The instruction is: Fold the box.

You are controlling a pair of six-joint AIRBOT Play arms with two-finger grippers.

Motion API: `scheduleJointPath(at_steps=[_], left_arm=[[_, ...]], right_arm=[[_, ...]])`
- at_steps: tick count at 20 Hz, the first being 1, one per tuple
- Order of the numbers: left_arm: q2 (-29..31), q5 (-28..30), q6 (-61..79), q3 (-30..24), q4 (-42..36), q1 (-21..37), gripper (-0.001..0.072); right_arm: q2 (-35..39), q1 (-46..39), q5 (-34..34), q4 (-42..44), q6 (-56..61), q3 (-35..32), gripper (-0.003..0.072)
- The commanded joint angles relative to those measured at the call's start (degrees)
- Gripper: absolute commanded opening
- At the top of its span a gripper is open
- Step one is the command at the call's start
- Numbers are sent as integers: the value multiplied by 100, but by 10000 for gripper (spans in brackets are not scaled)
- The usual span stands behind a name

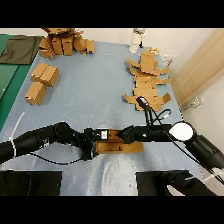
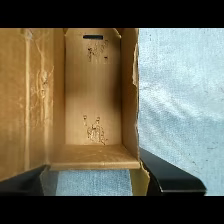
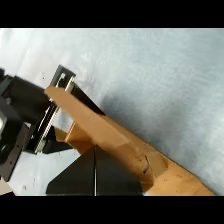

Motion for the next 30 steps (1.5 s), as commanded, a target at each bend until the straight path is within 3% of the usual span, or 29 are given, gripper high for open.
scheduleJointPath(at_steps=[1, 10, 30], left_arm=[[0, -11, 2, 2, 0, 4, 596], [0, -114, 2, 2, 0, 4, 596], [0, -114, 2, 2, 0, 4, 596]], right_arm=[[-754, 2, -501, 815, -973, 9, 3], [-2081, -4, -970, 918, -2041, 118, 3], [-2310, 2, -1311, 697, -2186, 55, 3]])
